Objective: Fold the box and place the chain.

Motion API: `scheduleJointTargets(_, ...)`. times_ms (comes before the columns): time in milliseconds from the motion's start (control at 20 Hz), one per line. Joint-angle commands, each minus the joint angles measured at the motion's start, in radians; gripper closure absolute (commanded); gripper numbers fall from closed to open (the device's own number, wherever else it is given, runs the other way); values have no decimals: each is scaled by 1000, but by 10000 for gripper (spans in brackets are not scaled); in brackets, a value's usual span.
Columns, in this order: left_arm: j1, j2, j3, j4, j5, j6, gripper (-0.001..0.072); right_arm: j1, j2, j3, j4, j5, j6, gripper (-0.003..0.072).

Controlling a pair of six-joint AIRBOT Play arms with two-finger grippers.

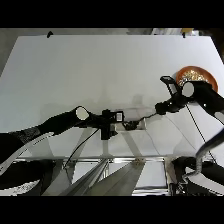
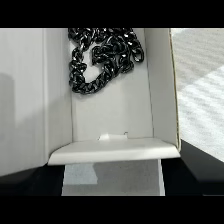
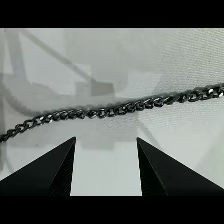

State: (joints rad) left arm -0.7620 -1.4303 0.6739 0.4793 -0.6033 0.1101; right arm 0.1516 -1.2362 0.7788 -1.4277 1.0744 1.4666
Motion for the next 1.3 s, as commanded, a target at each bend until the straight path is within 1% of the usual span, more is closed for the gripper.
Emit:
scheduleJointTargets(0,0,0,0,0,0,0,498,-2,-32,-13,-10,-42,56,309)
scheduleJointTargets(100,0,0,0,0,0,0,498,-2,-53,-14,-10,-43,66,366)
scheduleJointTargets(200,0,0,0,0,0,0,498,-2,-60,-14,-10,-52,72,372)
scheduleJointTargets(300,0,0,0,0,0,0,498,-2,-60,-14,-11,-66,75,427)
scheduleJointTargets(450,0,0,0,0,0,0,498,-2,-60,-14,-9,-101,132,430)
scheduleJointTargets(650,0,0,0,0,0,0,498,-2,-60,-14,-10,-99,135,430)
scheduleJointTargets(700,0,0,0,0,0,0,498,-2,-61,-14,-10,-99,137,455)
scheduleJointTargets(750,0,0,0,0,0,0,498,-2,-66,-14,-14,-98,160,509)
scheduleJointTargets(800,0,0,0,0,0,0,498,-2,-74,-14,-16,-92,188,509)
scheduleJointTargets(1000,0,0,0,0,0,0,498,-1,-103,-14,-17,-27,200,510)
scheduleJointTargets(1050,0,0,0,0,0,0,498,-1,-102,-14,-18,-18,192,528)
scheduleJointTargets(1100,0,0,0,0,0,-2,498,-1,-102,-14,-17,-10,168,648)
scheduleJointTargets(1150,0,0,0,0,0,-2,498,-1,-102,-14,-18,-2,147,673)
scheduleJointTargets(1250,0,0,0,0,0,-2,498,-1,-99,-14,-20,14,122,673)
